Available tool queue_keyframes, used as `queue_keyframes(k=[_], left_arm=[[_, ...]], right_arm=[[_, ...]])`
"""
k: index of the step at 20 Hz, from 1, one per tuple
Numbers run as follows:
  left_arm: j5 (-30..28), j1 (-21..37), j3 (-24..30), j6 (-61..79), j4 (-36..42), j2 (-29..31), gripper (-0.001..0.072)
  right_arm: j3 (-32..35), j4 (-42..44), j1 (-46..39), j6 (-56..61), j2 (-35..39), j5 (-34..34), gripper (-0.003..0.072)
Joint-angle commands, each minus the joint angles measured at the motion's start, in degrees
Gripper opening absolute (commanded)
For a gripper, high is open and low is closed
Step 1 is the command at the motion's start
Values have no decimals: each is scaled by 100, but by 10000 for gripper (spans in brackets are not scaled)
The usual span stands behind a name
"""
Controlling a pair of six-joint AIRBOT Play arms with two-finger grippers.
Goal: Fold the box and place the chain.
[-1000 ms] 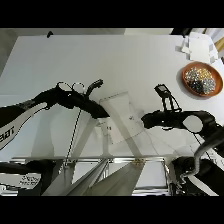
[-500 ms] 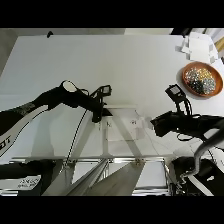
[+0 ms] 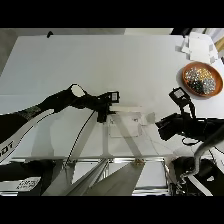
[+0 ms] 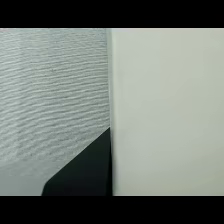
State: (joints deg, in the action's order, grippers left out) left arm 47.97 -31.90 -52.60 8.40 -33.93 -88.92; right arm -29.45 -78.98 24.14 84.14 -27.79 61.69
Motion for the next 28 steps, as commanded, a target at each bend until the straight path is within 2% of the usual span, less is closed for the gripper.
queue_keyframes(k=[1,28], left_arm=[[-144,-15,-4,17,-22,-50,3],[-37,-31,-4,17,-22,-155,7]], right_arm=[[-4,-57,2,-17,11,0,297],[9,-55,2,-17,11,-2,296]])
